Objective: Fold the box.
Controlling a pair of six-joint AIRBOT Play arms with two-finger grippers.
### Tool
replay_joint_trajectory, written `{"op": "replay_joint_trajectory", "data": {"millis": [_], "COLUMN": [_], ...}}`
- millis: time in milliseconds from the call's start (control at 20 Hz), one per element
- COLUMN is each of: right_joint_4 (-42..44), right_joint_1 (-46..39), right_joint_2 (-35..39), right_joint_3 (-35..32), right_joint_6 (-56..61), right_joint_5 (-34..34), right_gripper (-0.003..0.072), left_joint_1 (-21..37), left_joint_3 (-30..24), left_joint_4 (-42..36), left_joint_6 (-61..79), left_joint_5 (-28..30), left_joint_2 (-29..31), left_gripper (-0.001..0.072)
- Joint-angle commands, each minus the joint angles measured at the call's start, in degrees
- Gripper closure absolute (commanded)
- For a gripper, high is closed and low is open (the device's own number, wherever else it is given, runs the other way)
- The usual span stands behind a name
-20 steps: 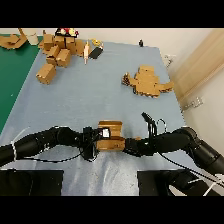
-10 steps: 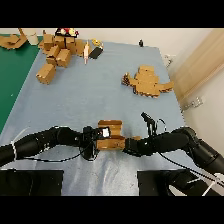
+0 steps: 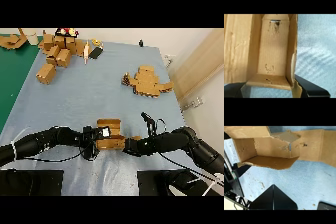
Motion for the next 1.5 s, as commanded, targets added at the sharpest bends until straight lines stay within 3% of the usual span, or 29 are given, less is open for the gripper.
{"op": "replay_joint_trajectory", "data": {"millis": [0,300,400,650,800,1050,1250,1450], "right_joint_4": [0.0,0.0,0.0,0.0,2.8,12.3,12.3,12.2], "right_joint_1": [0.0,0.0,0.0,0.0,0.0,-2.9,-6.4,-7.9], "right_joint_2": [0.0,0.0,0.0,-0.1,-0.8,-10.7,-18.5,-25.2], "right_joint_3": [0.0,0.0,0.0,0.0,0.2,4.1,8.7,9.2], "right_joint_6": [0.0,0.0,0.0,-0.2,-4.0,-22.2,-30.9,-36.5], "right_joint_5": [0.0,0.0,0.0,0.9,6.5,15.3,15.4,15.3], "right_gripper": [0.0682,0.0682,0.0682,0.0682,0.0684,0.0684,0.0685,0.0685], "left_joint_1": [0.0,0.0,0.0,0.0,0.0,0.0,0.0,0.0], "left_joint_3": [0.0,0.0,0.0,0.0,0.0,0.0,0.0,0.0], "left_joint_4": [-0.2,-0.1,-0.2,-0.2,-0.1,-0.2,-0.1,-0.2], "left_joint_6": [0.0,0.2,0.2,0.2,0.2,0.1,0.1,0.1], "left_joint_5": [-0.3,-0.2,-0.2,0.0,-0.1,-0.2,-0.2,-0.2], "left_joint_2": [0.0,0.0,0.0,0.0,0.0,0.0,0.0,0.0], "left_gripper": [-0.0011,-0.001,0.016,0.0171,0.0171,0.0171,0.0171,0.0171]}}
